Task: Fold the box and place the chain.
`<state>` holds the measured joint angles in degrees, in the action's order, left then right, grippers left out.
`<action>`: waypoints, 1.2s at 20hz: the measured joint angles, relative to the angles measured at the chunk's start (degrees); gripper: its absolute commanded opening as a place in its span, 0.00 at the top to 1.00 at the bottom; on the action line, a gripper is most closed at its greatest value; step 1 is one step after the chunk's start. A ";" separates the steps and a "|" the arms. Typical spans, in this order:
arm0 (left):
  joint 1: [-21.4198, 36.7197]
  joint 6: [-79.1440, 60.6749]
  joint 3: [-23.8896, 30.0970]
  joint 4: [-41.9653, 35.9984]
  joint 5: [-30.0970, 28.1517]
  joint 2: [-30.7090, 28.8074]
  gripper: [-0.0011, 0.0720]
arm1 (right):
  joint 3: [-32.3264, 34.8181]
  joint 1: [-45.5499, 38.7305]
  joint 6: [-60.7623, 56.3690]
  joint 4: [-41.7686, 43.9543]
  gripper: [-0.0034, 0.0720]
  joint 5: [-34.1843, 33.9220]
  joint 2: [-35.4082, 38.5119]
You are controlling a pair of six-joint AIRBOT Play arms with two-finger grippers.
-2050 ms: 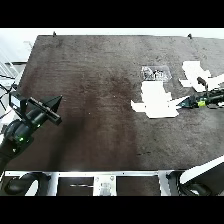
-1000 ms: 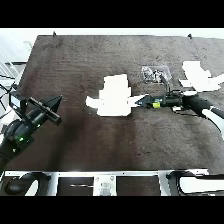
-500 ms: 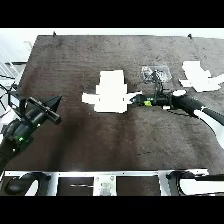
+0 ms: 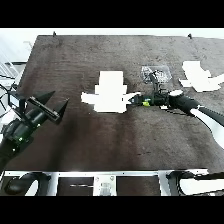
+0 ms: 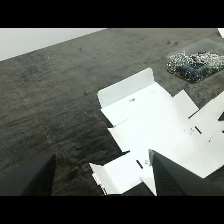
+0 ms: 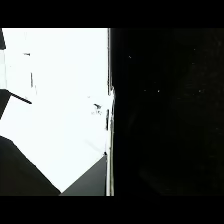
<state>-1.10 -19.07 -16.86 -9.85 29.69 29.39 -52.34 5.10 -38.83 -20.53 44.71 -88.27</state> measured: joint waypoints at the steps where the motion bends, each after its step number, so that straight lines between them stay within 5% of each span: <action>1: 0.02 1.07 -0.70 0.22 -0.07 0.46 0.11 | -0.02 0.00 0.22 0.02 0.95 0.00 -0.07; 5: 0.02 6.88 -7.10 3.63 0.28 7.52 0.11 | -0.02 0.02 1.66 0.09 0.95 0.00 -0.13; 9: 0.00 17.09 -18.12 12.35 4.04 21.75 0.11 | -0.02 0.07 3.32 0.68 0.95 -0.04 -0.13; 18: -0.04 47.65 -58.01 34.91 30.73 61.83 0.11 | -0.02 0.11 4.94 1.25 0.95 -0.13 -0.13; 24: -0.57 61.51 -78.23 43.52 40.15 77.79 0.11 | -0.02 0.11 5.62 1.29 0.95 -0.13 -0.13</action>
<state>-1.67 42.44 -95.09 33.67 69.84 107.18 -52.36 5.21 -33.21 -19.25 44.58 -88.40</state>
